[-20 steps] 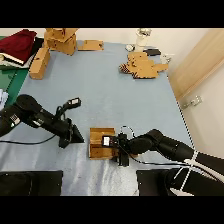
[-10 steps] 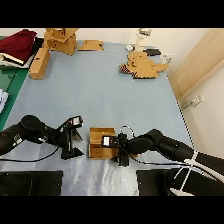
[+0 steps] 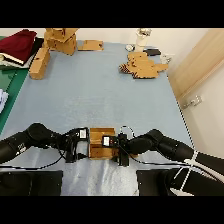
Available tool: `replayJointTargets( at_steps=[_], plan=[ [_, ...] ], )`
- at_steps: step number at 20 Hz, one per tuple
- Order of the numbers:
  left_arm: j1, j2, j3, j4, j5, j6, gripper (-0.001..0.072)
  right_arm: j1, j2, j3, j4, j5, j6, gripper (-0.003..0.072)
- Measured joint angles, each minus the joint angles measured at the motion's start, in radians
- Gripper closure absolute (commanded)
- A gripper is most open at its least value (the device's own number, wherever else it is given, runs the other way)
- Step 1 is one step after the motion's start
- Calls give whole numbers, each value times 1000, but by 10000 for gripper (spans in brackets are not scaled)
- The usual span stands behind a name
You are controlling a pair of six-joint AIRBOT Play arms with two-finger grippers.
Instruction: Fold the box.
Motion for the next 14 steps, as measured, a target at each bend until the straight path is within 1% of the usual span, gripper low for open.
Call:
replayJointTargets(
  at_steps=[4,14],
  plan=[
    [-35,-22,-1,-20,39,7,-10,0,0,0,0,0,0,87],
    [-73,-41,-1,-33,47,11,-10,0,0,0,0,0,0,88]
  ],
)
